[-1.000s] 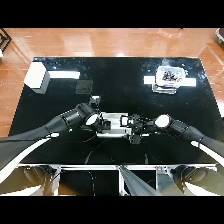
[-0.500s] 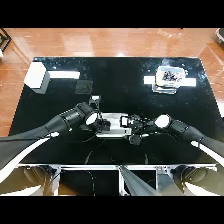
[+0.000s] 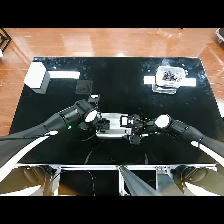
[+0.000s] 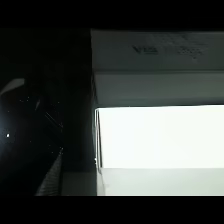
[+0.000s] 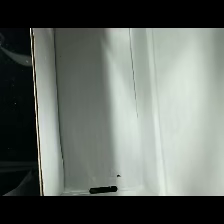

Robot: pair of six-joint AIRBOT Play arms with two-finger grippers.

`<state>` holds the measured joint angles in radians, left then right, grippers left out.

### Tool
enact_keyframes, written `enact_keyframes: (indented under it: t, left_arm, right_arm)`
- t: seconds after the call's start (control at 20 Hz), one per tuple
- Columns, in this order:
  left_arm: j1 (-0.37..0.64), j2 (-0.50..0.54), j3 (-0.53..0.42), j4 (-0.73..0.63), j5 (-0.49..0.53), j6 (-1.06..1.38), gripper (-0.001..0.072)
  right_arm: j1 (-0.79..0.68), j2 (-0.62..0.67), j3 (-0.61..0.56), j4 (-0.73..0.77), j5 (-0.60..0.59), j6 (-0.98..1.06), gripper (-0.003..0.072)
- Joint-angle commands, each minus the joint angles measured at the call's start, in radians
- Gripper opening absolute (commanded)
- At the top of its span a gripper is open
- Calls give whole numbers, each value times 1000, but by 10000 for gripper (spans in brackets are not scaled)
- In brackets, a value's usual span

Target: Fold the box and place the chain.

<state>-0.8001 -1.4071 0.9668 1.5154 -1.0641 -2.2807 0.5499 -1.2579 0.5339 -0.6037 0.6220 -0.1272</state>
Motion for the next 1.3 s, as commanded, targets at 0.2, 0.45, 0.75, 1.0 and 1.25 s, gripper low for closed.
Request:
enact_keyframes:
  t: [0.2,0.45,0.75,1.0,1.25]
  left_arm:
    - [2,-2,-12,-28,-7,-2,546]
    - [2,-2,-12,-28,14,-2,354]
    - [2,-4,-12,-24,34,-24,354]
    - [2,-16,-12,-23,16,-25,354]
    - [2,-16,-12,-20,16,-25,312]
  right_arm:
    - [1,0,0,0,1,1,305]
    - [1,0,0,0,1,1,305]
    - [1,0,0,0,1,1,306]
    - [1,0,0,0,1,1,305]
    - [1,0,0,0,1,1,305]
